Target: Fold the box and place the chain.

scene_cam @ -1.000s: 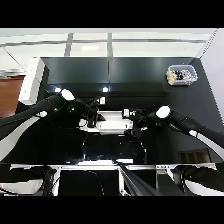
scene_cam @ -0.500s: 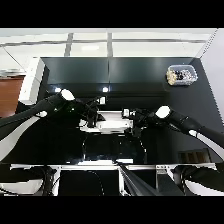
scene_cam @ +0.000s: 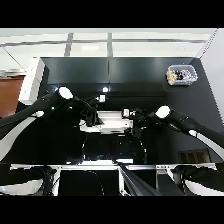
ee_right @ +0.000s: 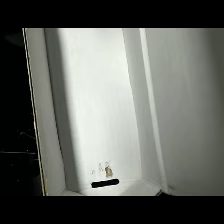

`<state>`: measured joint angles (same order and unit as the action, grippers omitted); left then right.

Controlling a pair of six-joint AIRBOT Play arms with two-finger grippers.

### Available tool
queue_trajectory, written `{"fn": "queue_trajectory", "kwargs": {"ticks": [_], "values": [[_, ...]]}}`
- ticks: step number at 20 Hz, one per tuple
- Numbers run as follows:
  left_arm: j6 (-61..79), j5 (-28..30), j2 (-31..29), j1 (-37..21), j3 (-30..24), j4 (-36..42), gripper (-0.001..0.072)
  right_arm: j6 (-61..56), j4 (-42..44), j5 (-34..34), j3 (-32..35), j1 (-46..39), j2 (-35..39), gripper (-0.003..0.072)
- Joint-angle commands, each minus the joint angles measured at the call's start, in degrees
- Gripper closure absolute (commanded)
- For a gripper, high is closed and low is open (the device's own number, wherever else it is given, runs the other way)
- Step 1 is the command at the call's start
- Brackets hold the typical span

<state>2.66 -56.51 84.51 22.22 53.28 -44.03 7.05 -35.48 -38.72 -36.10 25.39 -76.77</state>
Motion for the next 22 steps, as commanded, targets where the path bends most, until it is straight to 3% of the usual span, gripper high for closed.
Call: {"fn": "queue_trajectory", "kwargs": {"ticks": [1, 4, 7, 8, 9, 10, 11, 12, 14, 16, 19, 22], "values": [[-12.07, -0.76, -5.73, -1.16, 0.9, -8.55, 0.0067, 0.02, 0.02, -0.02, -0.02, 0.0, -0.04, 0.0616], [-19.45, -3.96, -11.65, -4.5, 0.9, -13.33, 0.0067, 0.02, 0.02, -0.02, -0.02, 0.0, -0.04, 0.0615], [-34.23, -13.11, -14.97, -8.9, 0.87, -12.61, 0.0078, 0.02, 0.07, -0.02, -0.02, 0.0, -0.04, 0.0615], [-39.45, -16.94, -14.91, -9.86, 0.85, -11.74, 0.0115, 0.02, 0.07, -0.02, -0.02, 0.0, -0.04, 0.0615], [-43.85, -21.11, -14.53, -10.47, 0.72, -10.88, 0.0277, 0.02, 0.07, -0.02, -0.02, 0.0, -0.04, 0.0615], [-46.4, -24.48, -14.14, -10.58, 0.57, -10.08, 0.0567, 0.02, 0.07, -0.02, -0.02, 0.0, -0.04, 0.0615], [-46.86, -27.02, -13.84, -10.49, -0.07, -7.67, 0.0684, 0.02, 0.07, -0.02, -0.02, 0.0, -0.04, 0.0615], [-46.42, -28.24, -13.73, -10.34, -1.57, -2.05, 0.0682, 0.02, 0.07, -0.02, -0.02, 0.0, -0.04, 0.0615], [-41.88, -26.32, -13.73, -10.16, -5.62, 11.45, 0.0682, 0.02, 0.07, -0.02, -0.02, 0.0, -0.04, 0.0615], [-36.44, -19.54, -13.73, -10.12, -8.7, 20.17, 0.0683, 0.02, 0.07, -0.02, -0.02, 0.0, -0.04, 0.0615], [-36.0, -3.04, -13.7, -10.05, -10.08, 24.2, 0.0683, 0.02, 0.07, -0.02, -0.02, 0.0, -0.04, 0.0615], [-34.6, 7.65, -13.57, -8.79, -10.03, 23.61, 0.0683, 0.02, 0.07, -0.02, -0.02, 0.0, -0.04, 0.0615]]}}
